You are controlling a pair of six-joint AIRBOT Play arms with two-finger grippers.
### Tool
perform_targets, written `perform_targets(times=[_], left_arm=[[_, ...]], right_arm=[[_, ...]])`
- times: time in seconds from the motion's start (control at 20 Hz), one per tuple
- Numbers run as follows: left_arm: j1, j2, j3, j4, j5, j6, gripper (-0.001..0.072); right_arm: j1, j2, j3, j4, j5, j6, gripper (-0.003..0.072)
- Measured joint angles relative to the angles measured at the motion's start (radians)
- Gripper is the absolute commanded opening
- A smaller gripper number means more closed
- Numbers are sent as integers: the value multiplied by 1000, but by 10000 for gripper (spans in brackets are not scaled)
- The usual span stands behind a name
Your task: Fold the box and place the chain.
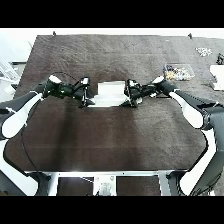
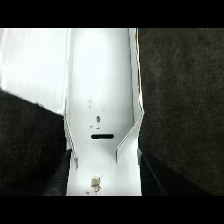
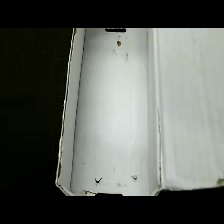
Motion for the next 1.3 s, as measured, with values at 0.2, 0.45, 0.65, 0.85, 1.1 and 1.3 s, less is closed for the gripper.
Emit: perform_targets(times=[0.2,0.45,0.65,0.85,1.1,1.3], left_arm=[[-6,-2,0,17,11,8,484],[-19,-2,0,21,24,13,279],[-40,-2,0,21,34,16,278],[-48,-2,0,19,52,16,278],[-80,-2,0,14,78,16,279],[-106,-2,0,-32,103,19,293]], right_arm=[[0,0,0,0,0,0,567],[0,0,0,0,0,0,567],[0,0,0,0,0,0,567],[0,0,0,0,0,0,567],[0,0,0,-2,0,0,567],[0,0,0,-1,1,0,567]])
